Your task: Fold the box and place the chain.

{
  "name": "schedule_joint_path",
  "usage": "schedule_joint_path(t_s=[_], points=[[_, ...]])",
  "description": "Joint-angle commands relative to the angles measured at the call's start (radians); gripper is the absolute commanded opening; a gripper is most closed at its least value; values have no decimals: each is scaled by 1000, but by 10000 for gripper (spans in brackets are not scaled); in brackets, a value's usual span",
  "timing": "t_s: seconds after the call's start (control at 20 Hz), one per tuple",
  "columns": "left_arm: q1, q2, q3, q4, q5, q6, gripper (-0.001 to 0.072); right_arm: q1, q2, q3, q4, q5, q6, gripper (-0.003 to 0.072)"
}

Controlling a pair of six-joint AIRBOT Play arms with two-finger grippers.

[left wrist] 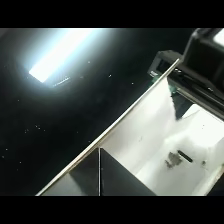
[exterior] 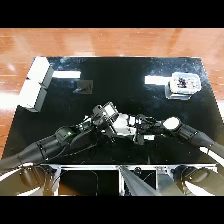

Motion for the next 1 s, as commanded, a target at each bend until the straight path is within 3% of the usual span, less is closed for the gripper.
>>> schedule_joint_path(t_s=[0.0, 0.65, 0.8, 0.95], points=[[-1, -39, 0, 1, -6, -23, 16, 1, 0, 0, -1, 1, 0, 652], [0, -91, 3, 1, -5, -48, 16, 1, -1, 0, -1, 1, 0, 652], [0, -60, 3, 5, 20, -47, 16, 1, -1, 0, -1, 1, 0, 652], [0, 23, 3, 79, 122, -44, 16, 1, 0, 0, -1, 1, 0, 652]])
